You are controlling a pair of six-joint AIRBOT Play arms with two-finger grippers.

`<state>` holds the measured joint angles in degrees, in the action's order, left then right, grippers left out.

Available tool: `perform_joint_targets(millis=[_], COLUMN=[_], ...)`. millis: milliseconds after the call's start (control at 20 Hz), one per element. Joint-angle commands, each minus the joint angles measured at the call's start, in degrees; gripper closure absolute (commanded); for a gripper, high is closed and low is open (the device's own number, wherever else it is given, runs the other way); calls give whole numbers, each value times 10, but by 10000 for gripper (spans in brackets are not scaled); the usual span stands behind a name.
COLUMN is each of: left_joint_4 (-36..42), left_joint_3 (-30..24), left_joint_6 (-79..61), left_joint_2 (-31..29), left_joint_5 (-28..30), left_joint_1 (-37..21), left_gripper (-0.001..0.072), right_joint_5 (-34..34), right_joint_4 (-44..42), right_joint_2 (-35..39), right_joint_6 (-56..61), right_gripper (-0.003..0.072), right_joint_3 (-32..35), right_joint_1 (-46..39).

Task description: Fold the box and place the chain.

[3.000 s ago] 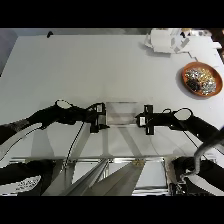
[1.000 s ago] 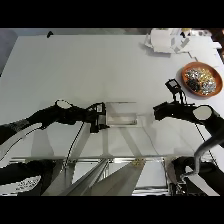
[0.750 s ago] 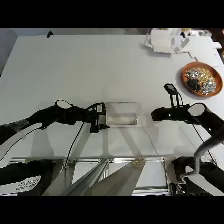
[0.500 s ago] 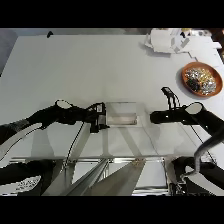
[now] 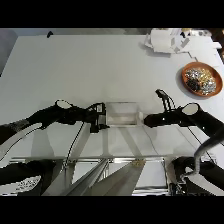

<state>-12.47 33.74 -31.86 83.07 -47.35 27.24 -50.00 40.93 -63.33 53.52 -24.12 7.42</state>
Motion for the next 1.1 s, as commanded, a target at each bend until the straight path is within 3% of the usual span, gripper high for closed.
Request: perform_joint_targets(millis=[0,850,950,1050], left_joint_4=[0,0,0,0], left_joint_3=[0,0,0,0], left_joint_6=[0,0,0,0], left_joint_2=[0,0,0,0], left_joint_5=[0,0,0,0], left_joint_1=[0,0,0,0], left_gripper=[500,500,501,500], right_joint_5=[-5,-25,2,28], right_joint_4=[-14,-84,-54,37], right_joint_2=[26,74,73,63], right_joint_6=[0,7,29,96], right_gripper=[525,329,157,133], right_joint_3=[0,-7,-7,-20], right_joint_1=[5,7,31,67])
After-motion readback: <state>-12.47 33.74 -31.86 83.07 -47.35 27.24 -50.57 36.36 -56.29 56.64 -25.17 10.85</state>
